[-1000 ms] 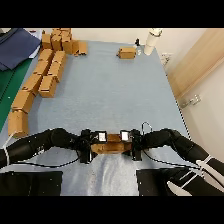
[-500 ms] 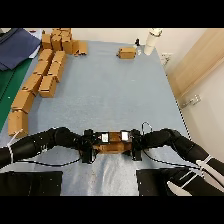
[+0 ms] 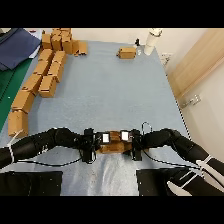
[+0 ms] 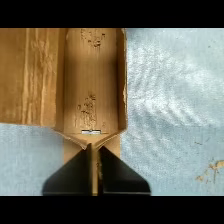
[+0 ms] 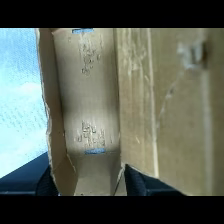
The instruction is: Fold the box.
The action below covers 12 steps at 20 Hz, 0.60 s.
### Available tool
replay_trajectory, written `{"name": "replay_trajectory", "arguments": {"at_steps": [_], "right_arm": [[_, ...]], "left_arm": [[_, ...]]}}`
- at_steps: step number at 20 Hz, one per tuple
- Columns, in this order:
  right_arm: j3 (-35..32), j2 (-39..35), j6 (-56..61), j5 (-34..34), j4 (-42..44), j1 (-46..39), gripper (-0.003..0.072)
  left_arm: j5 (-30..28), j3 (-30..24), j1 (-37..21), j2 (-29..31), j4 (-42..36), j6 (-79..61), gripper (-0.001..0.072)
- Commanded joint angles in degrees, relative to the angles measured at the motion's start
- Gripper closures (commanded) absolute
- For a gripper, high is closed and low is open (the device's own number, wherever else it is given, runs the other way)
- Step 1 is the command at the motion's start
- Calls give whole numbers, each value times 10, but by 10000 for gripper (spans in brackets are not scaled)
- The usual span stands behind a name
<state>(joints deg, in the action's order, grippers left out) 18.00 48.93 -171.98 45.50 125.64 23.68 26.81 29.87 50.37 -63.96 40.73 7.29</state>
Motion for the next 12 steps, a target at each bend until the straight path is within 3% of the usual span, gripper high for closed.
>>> {"name": "replay_trajectory", "arguments": {"at_steps": [1,12], "right_arm": [[0,0,0,0,1,0,190],[0,0,0,0,1,0,190]], "left_arm": [[-10,1,3,0,2,-7,699],[-42,4,37,0,-1,-20,699]]}}
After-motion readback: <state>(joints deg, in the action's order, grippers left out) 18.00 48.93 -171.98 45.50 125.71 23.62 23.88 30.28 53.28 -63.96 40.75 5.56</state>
